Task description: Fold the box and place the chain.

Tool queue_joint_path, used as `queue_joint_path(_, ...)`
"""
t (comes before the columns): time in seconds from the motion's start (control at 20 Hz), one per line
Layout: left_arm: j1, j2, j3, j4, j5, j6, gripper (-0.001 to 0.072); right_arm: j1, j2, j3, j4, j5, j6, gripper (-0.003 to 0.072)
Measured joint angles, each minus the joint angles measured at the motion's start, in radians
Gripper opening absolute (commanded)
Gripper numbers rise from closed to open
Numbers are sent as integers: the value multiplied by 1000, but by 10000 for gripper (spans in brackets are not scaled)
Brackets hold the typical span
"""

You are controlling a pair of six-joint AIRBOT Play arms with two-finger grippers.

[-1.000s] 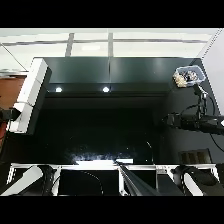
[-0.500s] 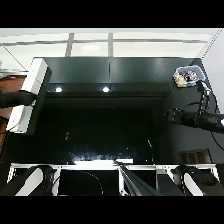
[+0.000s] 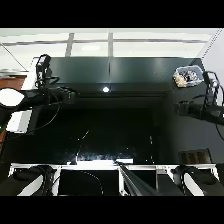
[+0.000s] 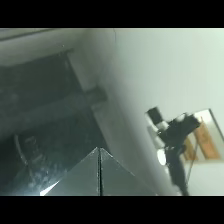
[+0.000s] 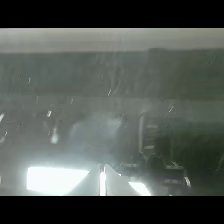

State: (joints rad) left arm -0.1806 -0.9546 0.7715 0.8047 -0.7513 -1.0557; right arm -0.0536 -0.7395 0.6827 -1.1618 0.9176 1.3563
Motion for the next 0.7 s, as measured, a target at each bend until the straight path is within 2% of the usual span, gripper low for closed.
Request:
queue_joint_path(0.25,-16,-4,-7,3,47,-21,31,0,-97,89,-81,-19,14,42)
queue_joint_path(0.7,-17,-6,-8,5,61,-25,31,0,-124,109,-102,-37,21,42)
